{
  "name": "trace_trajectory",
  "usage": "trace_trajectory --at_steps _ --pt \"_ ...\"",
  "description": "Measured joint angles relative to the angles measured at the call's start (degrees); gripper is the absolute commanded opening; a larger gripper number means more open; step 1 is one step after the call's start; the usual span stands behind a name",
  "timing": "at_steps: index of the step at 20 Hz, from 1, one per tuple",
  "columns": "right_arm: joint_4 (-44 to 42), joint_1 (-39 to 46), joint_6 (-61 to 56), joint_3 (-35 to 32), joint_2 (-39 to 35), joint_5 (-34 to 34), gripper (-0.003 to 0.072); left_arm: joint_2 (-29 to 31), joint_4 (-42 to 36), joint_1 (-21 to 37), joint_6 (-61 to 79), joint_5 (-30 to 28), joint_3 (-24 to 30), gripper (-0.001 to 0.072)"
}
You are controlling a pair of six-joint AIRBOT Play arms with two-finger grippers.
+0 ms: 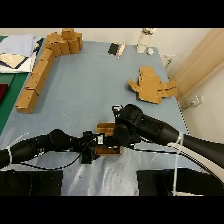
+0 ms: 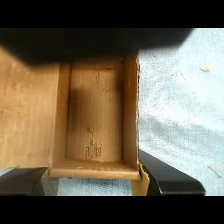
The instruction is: Fold the box.
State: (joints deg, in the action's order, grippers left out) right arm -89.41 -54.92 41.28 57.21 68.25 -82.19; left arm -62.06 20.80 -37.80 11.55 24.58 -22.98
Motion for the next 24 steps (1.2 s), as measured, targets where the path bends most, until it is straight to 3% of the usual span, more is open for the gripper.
trace_trajectory --at_steps 3,5,6,7,10,11,12,13,15,17,20,22,24 --pt "0.63 1.68 -0.15 0.00 -5.51 -1.90 0.0321 0.00 0.00 0.00 0.00 0.00 0.00 0.0466" --pt "2.21 4.48 0.39 -0.15 -9.03 -3.78 0.0321 0.00 -0.02 0.00 0.00 0.00 0.00 0.0466" --pt "2.82 6.38 1.36 -0.22 -10.47 -4.13 0.0441 0.00 0.00 0.00 0.00 0.00 0.00 0.0466" --pt "3.26 7.96 2.45 -0.26 -11.45 -4.37 0.0479 0.00 -0.02 0.00 0.00 0.02 0.00 0.0466" --pt "3.39 10.38 5.29 -0.81 -12.87 -3.10 0.0477 0.00 -0.02 0.00 -0.02 0.02 0.00 0.0466" --pt "3.67 10.82 5.86 -1.14 -12.90 -1.46 0.0436 0.00 -0.02 0.00 -0.02 0.02 0.00 0.0466" --pt "4.48 11.67 6.40 -1.44 -12.63 0.46 0.0202 0.00 -0.02 0.00 0.00 0.02 0.00 0.0466" --pt "5.05 13.20 6.80 -1.64 -11.87 2.51 0.0021 0.00 -0.02 0.00 -0.02 0.02 0.00 0.0466" --pt "2.67 18.23 10.69 -1.90 -9.05 6.34 0.0003 0.00 -0.02 0.00 -0.02 0.02 0.00 0.0466" --pt "-5.14 25.03 20.20 -2.03 -4.31 10.21 0.0003 0.00 -0.02 0.00 -0.02 0.02 0.00 0.0466" --pt "-24.59 34.67 44.22 -2.14 4.85 13.79 0.0004 0.00 -0.02 0.00 -0.02 0.04 0.00 0.0466" --pt "-37.70 38.47 61.70 -2.14 10.67 13.14 0.0004 0.00 -0.02 0.00 -0.02 0.02 0.00 0.0466" --pt "-45.38 39.23 75.30 -2.19 13.81 10.62 0.0004 0.00 -0.02 0.00 -0.02 0.02 0.00 0.0466"
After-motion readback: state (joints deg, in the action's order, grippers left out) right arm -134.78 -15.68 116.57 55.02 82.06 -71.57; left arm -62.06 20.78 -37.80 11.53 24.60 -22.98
